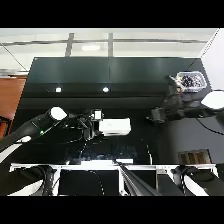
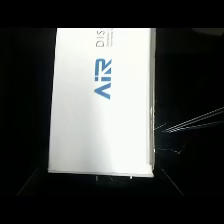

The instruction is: Fold the box and place the chain.

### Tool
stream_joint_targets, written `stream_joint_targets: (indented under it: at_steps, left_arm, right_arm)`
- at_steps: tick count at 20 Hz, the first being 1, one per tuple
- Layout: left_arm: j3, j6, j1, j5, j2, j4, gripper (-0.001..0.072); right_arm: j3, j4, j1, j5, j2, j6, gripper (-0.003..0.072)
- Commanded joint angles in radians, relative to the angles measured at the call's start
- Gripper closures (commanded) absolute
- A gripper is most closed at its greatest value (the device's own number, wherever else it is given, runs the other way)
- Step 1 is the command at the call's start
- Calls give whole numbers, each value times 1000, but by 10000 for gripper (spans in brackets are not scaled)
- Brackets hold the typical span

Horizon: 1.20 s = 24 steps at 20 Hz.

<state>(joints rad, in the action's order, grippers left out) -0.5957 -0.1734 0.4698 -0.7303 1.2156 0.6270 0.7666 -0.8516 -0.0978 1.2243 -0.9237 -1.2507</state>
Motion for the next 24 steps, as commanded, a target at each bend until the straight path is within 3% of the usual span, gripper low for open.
stream_joint_targets:
  at_steps: [1, 4, 6, 9, 13, 18, 21, 24]
  left_arm:
    - [-36, 87, -1, -95, -60, 79, -10]
    - [-89, 211, 21, -162, -89, 79, -9]
    - [-137, 278, 71, -145, -63, 81, -4]
    - [-245, 476, 119, -130, 49, 125, -4]
    - [-355, 533, 124, -184, 187, 124, -6]
    - [-377, 548, 148, -274, 213, 151, -6]
    - [-377, 544, 182, -256, 213, 164, -6]
    - [-376, 544, 232, -187, 217, 275, -6]
  right_arm:
    - [7, -226, 125, 101, 103, -65, 667]
    - [2, -234, 156, 56, 111, -67, 667]
    - [-7, -222, 156, 0, 111, -82, 667]
    - [-26, -211, 156, -32, 111, -89, 667]
    - [-43, -215, 156, -43, 111, -89, 667]
    - [-50, -215, 156, -63, 111, -89, 667]
    - [-50, -215, 156, -83, 111, -89, 667]
    - [-50, -215, 156, -84, 111, -89, 667]
